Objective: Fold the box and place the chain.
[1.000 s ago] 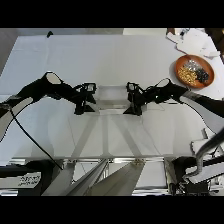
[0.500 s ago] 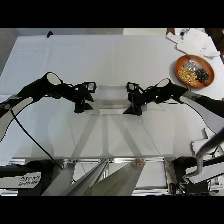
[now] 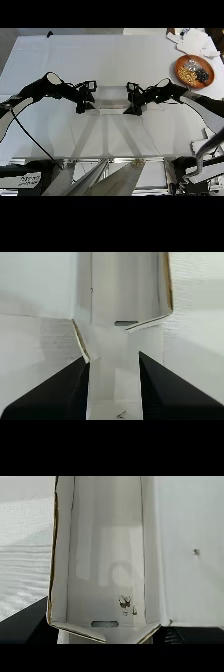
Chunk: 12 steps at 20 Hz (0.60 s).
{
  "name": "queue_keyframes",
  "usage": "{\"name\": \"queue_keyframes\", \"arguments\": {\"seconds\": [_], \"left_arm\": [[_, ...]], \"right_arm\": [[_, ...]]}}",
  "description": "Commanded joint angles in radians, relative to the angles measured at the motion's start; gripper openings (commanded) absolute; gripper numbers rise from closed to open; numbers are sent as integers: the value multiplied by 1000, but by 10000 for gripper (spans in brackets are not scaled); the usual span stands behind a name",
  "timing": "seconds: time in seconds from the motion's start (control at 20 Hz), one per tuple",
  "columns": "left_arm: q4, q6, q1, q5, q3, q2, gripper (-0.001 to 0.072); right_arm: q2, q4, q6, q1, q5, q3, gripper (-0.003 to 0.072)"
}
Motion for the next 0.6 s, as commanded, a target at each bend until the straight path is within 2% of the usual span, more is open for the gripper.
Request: {"name": "queue_keyframes", "arguments": {"seconds": [0.0, 0.05, 0.15, 0.55], "left_arm": [[-2, 108, -1, -50, 0, -1, 312], [-10, 122, -1, -49, 0, -1, 310], [-44, 128, -1, -35, 0, -2, 252], [-117, 185, -12, -22, 0, -4, 251]], "right_arm": [[0, 0, 0, 1, 0, 0, 457], [0, 1, 0, 1, 0, 0, 457], [0, 0, 0, 1, 0, 0, 457], [0, 0, 0, 1, 0, 0, 457]]}}
